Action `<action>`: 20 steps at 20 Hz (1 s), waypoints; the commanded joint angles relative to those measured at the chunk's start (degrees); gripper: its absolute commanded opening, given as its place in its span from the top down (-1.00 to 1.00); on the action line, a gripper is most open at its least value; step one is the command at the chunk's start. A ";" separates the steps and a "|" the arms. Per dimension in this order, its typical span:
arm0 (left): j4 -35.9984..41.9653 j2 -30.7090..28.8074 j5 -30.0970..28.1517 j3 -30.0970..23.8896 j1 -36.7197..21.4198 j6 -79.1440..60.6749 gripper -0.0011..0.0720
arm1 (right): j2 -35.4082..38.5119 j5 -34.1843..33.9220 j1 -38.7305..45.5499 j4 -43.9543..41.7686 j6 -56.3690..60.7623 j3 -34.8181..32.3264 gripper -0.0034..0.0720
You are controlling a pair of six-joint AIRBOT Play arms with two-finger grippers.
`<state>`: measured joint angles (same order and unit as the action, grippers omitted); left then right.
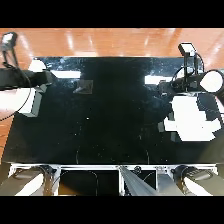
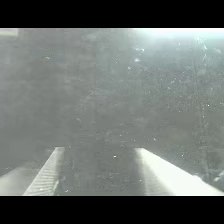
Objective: Fold the box and place the chain.
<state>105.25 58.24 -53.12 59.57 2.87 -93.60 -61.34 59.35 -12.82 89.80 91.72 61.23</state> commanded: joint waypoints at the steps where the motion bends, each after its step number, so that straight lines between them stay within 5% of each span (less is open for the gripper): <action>1: 0.87 5.27 1.57 0.00 2.75 2.75 -0.76 | -0.04 0.46 6.27 7.78 1.40 0.04 -1.00; 3: 2.01 6.80 0.94 0.00 4.70 3.02 -0.76 | -0.48 0.79 21.38 7.63 -0.15 0.04 -1.00; 5: 2.29 7.61 1.18 0.00 6.93 3.02 -0.76 | -3.39 1.53 40.15 -1.66 -9.86 0.22 -1.00; 8: 2.14 8.66 1.31 0.00 9.27 2.99 -0.77 | -11.30 12.66 55.56 -16.41 -20.90 2.69 -1.00; 11: 2.14 9.68 1.07 0.00 9.29 3.02 -0.76 | -17.49 13.55 56.63 -5.88 -25.64 4.68 -1.00; 20: 2.32 12.55 0.81 0.00 9.33 4.07 -0.76 | -29.70 23.19 56.63 -4.92 -32.50 11.52 -1.00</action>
<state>107.57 70.15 -52.07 59.57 12.19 -89.93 -88.40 79.64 43.29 84.88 61.93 71.85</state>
